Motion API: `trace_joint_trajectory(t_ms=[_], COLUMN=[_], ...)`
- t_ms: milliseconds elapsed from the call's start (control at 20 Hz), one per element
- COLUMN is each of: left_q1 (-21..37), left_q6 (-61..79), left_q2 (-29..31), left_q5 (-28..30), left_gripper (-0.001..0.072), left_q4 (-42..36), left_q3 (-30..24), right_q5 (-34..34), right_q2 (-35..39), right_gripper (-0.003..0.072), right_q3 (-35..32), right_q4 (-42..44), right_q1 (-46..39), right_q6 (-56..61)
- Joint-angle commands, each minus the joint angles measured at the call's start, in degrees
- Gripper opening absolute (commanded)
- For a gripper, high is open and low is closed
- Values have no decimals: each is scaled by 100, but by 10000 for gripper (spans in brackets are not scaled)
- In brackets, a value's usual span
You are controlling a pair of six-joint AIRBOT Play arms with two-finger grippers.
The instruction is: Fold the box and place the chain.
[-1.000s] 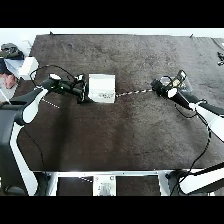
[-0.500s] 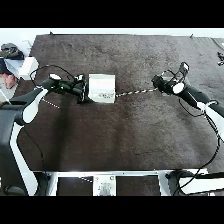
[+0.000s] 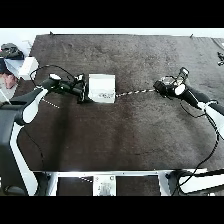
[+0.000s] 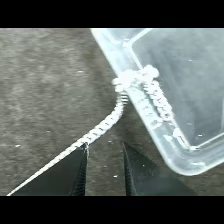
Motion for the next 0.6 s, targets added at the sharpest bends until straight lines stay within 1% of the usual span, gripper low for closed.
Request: trace_joint_trajectory(t_ms=[0, 150, 300, 350, 450, 500, 550], left_q1=[2, 2, 2, 2, 2, 2, 2], left_q6=[0, 0, 0, 0, 0, 0, 0], left_q2=[-2, -2, -2, -2, -2, -2, -2], left_q5=[2, 4, 2, 2, 2, 2, 2], left_gripper=[405, 405, 405, 405, 405, 405, 405], left_q4=[2, 2, 2, 2, 2, 2, 2], left_q3=[2, 2, 2, 2, 2, 2, 2], right_q5=[-236, -791, -1145, -1283, -1508, -1600, -1685], right_q2=[-177, -352, -511, -566, -608, -605, -599], right_gripper=[293, 292, 291, 266, 262, 133, 51], right_q3=[-2, 0, 0, 0, 0, 7, 11], right_q4=[-35, 186, 304, 343, 444, 442, 444], right_q1=[-122, -15, 76, 92, 155, 203, 273], right_q6=[96, 105, 173, 179, 188, 188, 188])
